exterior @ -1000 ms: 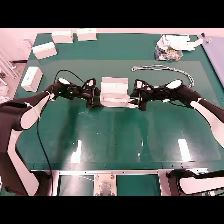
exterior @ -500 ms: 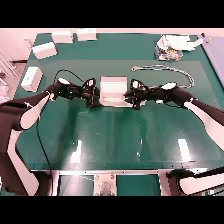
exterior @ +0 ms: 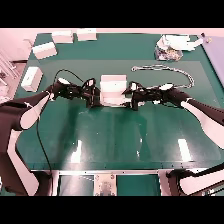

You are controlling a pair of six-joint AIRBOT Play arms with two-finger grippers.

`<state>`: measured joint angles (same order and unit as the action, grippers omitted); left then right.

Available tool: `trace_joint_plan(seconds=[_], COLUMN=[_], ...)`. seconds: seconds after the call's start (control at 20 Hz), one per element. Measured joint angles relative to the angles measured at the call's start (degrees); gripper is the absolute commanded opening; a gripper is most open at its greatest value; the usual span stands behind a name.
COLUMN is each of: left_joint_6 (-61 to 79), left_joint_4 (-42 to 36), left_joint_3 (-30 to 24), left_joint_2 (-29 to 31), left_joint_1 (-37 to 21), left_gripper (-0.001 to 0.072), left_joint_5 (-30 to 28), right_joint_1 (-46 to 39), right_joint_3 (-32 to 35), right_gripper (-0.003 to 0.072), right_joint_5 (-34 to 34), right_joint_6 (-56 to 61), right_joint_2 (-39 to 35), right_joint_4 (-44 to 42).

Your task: Fold the box and place the chain.

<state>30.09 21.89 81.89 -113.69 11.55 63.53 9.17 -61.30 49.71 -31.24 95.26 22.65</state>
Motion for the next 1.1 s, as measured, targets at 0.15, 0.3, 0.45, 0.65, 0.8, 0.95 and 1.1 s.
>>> trace_joint_plan(seconds=[0.15, 0.3, 0.45, 0.65, 0.8, 0.95, 1.1], left_joint_6=[0.0, 0.0, 0.0, 0.0, 0.0, 0.0, 0.0], left_joint_4=[0.0, 0.0, 0.0, 0.0, 0.0, 0.0, 0.0], left_joint_3=[0.0, 0.0, 0.0, 0.0, 0.0, 0.0, 0.0], left_joint_2=[0.0, 0.0, 0.0, 0.0, 0.0, 0.0, 0.0], left_joint_1=[0.0, 0.1, 0.1, 0.1, 0.1, 0.1, 0.1], left_gripper=[0.0468, 0.0468, 0.0468, 0.0468, 0.0468, 0.0468, 0.0468], left_joint_5=[0.1, 0.1, 0.1, 0.1, 0.1, 0.1, 0.1], right_joint_1=[-0.7, -2.4, -4.0, -5.6, -6.4, -7.7, -11.1], right_joint_3=[0.0, 0.0, 0.0, 0.0, 0.0, 0.0, 0.1], right_gripper=[0.0279, 0.0192, 0.0175, 0.0011, 0.001, 0.001, 0.001], right_joint_5=[0.4, 0.4, 0.3, 0.2, 0.3, -0.6, -1.2], right_joint_6=[-0.1, 2.3, 4.2, 8.3, 14.1, 23.8, 41.0], right_joint_2=[0.0, 0.0, -0.4, -2.8, -7.2, -11.5, -14.1], right_joint_4=[0.5, 1.5, 2.6, 3.7, 3.9, 4.7, 8.7])
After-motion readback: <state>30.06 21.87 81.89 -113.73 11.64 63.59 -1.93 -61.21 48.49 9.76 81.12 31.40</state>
